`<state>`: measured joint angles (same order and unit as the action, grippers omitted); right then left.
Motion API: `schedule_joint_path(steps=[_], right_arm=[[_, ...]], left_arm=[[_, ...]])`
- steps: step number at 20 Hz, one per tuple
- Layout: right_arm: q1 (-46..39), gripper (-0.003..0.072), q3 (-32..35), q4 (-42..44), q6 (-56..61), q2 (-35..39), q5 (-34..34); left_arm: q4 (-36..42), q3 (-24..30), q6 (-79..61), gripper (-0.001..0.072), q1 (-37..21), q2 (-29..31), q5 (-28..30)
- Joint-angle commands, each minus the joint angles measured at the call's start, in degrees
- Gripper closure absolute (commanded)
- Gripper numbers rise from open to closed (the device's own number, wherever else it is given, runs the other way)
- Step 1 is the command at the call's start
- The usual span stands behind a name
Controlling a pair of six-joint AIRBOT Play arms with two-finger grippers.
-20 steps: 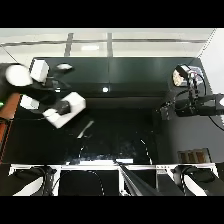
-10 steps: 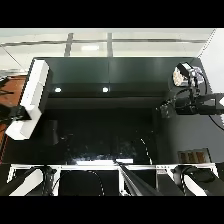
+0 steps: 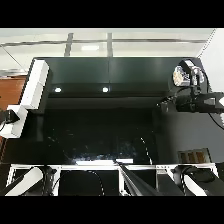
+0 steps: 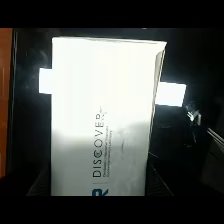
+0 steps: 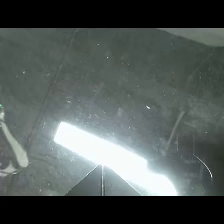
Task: Fold the box and place the chain.
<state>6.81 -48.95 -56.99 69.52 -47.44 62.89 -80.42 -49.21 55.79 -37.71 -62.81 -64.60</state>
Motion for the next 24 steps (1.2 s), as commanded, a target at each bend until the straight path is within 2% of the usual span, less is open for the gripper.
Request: schedule_joint_path(steps=[1, 5, 9, 10, 11, 14, 16, 17, 18, 19, 20, 22, 24], right_arm=[[0.0, 0.0672, -0.1, -0.1, 3.0, 0.0, -0.4], [0.0, 0.0672, -0.1, -0.1, 5.0, 0.0, -0.4], [0.0, 0.0671, -0.1, -0.1, 5.5, 0.0, -0.6], [0.0, 0.0671, -0.1, -0.1, 5.5, -0.1, -0.7], [0.0, 0.0671, -0.1, -0.1, 5.5, -0.2, -0.7], [0.1, 0.0672, 0.0, 0.0, 5.5, -0.2, -1.3], [0.9, 0.0672, 0.5, -0.1, 5.4, -0.2, -4.6], [1.5, 0.0673, 1.0, -0.2, 5.4, -0.3, -7.3], [1.8, 0.0673, 1.7, -0.3, 5.2, -0.4, -9.9], [1.9, 0.0673, 2.8, -0.5, 5.0, -0.4, -12.9], [1.9, 0.0673, 4.3, -1.0, 5.0, -0.5, -16.0], [1.9, 0.0673, 8.6, -4.7, 5.0, -0.5, -23.7], [1.9, 0.0673, 13.9, -8.4, 5.0, -0.7, -33.0]], left_arm=[[4.4, 1.7, -6.4, 0.0474, -0.4, -3.4, 4.2], [4.4, 1.5, -6.5, 0.0474, 1.6, -7.7, 7.5], [6.1, 1.3, -6.5, 0.0461, 4.7, -9.0, 12.4], [6.1, 0.6, -6.5, 0.0274, 5.8, -9.0, 12.6], [5.8, -0.7, -6.2, 0.0001, 7.1, -9.0, 12.6], [6.0, -9.2, 0.5, 0.0, 10.8, -7.9, 10.5], [6.1, -16.1, 8.8, 0.0002, 14.3, -6.1, 8.5], [6.1, -19.1, 14.6, 0.0023, 16.0, -5.1, 6.6], [6.2, -21.0, 19.8, 0.0159, 17.5, -3.9, 4.1], [6.6, -21.3, 23.1, 0.0471, 19.3, -2.3, 1.6], [8.8, -20.2, 23.5, 0.0687, 21.2, -0.6, 0.1], [13.2, -12.4, 23.5, 0.0686, 26.5, 4.6, 2.4], [12.1, -0.7, 22.6, 0.0686, 32.8, 10.3, 10.8]])
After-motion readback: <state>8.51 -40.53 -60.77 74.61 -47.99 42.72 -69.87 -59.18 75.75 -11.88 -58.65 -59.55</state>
